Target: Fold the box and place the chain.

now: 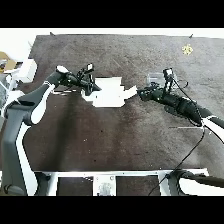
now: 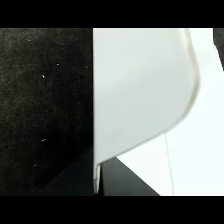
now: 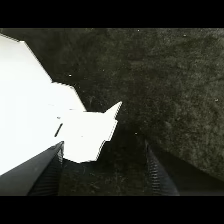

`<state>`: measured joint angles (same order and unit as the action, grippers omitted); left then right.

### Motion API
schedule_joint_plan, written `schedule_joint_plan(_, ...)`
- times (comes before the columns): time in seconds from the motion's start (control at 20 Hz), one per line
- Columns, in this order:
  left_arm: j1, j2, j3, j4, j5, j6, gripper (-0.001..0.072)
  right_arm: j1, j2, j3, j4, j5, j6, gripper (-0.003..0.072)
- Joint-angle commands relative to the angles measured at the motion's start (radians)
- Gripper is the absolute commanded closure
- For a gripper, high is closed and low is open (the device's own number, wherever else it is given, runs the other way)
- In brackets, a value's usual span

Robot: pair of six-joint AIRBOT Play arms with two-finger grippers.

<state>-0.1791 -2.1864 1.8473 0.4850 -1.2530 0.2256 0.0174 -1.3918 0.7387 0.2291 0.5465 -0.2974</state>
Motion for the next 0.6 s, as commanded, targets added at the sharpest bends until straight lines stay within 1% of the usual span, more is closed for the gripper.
schedule_joint_plan(0.0, 0.0, -0.002, -0.045, -0.007, -0.018, 0.076, 0.0703, 0.0, 0.0, 0.003, 0.003, -0.02, -0.102, 0.0129)
schedule_joint_plan(0.1, 0.0, -0.003, -0.045, -0.007, -0.022, 0.082, 0.0701, 0.002, 0.0, 0.017, -0.008, -0.019, -0.13, 0.0129)
schedule_joint_plan(0.15, 0.0, -0.003, -0.044, -0.007, -0.023, 0.082, 0.07, 0.003, 0.0, 0.031, -0.038, -0.008, -0.13, 0.0129)
schedule_joint_plan(0.35, 0.0, -0.003, -0.044, -0.007, -0.022, 0.079, 0.0699, 0.004, 0.0, 0.078, -0.137, 0.066, -0.129, 0.0128)
schedule_joint_plan(0.5, 0.0, -0.003, -0.044, -0.007, -0.019, 0.079, 0.0699, 0.021, 0.0, 0.091, -0.307, 0.155, -0.129, 0.0124)
schedule_joint_plan(0.55, 0.0, -0.003, -0.044, -0.008, -0.018, 0.079, 0.0699, 0.038, 0.0, 0.092, -0.343, 0.173, -0.129, 0.0098)
